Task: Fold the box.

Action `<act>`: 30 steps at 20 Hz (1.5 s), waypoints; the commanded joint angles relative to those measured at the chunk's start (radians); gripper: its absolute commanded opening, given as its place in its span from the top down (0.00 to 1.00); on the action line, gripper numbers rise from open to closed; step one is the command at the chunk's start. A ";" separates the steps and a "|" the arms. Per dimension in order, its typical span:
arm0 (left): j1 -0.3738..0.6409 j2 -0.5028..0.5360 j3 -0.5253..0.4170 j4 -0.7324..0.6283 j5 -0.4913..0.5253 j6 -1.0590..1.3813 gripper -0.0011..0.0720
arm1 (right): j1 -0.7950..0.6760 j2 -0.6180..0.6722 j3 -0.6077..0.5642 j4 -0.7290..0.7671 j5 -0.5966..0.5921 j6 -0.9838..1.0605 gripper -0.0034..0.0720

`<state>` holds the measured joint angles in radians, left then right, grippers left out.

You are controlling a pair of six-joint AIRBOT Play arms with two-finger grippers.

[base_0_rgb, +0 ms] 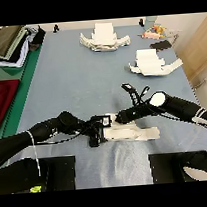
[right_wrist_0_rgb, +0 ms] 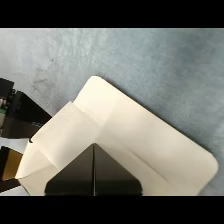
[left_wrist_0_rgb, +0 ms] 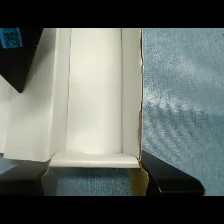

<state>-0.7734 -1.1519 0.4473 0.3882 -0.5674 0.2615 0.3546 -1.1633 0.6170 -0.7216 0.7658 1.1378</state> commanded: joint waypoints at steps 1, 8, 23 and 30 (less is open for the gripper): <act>0.000 0.000 0.000 0.001 -0.001 0.003 0.34 | 0.001 -0.019 0.003 -0.002 -0.011 -0.039 0.95; 0.000 0.000 0.000 0.001 -0.001 0.003 0.34 | -0.002 0.090 0.080 -0.033 0.027 -0.039 0.95; 0.000 0.000 0.000 0.001 -0.001 0.003 0.34 | 0.000 0.665 -0.137 -0.475 0.470 -0.257 0.26; 0.000 0.000 0.000 0.001 -0.001 0.003 0.35 | 0.001 0.662 -0.306 -0.531 0.143 -0.602 0.07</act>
